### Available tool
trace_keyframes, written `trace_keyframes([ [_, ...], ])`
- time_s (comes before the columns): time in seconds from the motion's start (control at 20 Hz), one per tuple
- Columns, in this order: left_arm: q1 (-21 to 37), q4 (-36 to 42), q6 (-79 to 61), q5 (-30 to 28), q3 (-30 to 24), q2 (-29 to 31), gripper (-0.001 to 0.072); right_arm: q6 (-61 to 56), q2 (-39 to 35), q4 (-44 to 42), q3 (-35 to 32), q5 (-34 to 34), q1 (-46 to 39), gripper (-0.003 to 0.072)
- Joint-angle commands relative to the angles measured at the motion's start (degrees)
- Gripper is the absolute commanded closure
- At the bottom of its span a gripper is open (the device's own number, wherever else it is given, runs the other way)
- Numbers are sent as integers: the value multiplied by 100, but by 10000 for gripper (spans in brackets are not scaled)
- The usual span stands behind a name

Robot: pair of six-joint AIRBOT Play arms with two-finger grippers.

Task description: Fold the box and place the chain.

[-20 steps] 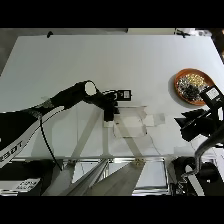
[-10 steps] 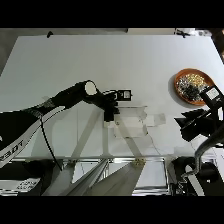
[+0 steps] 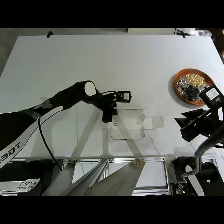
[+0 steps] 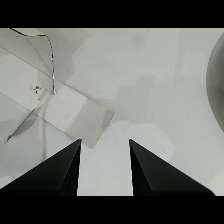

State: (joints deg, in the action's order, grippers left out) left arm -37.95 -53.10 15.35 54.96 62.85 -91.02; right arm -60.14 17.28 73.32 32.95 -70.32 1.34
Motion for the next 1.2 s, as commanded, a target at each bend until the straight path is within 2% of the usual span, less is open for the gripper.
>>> trace_keyframes([
  [0.0, 4, -173, 160, -37, 4, 48, 705, 87, 0, -9, 0, -4, 2, 339],
  [1.15, 2, 0, 334, -378, 2, -15, 705, 87, 0, -11, 0, -81, 2, 339],
])
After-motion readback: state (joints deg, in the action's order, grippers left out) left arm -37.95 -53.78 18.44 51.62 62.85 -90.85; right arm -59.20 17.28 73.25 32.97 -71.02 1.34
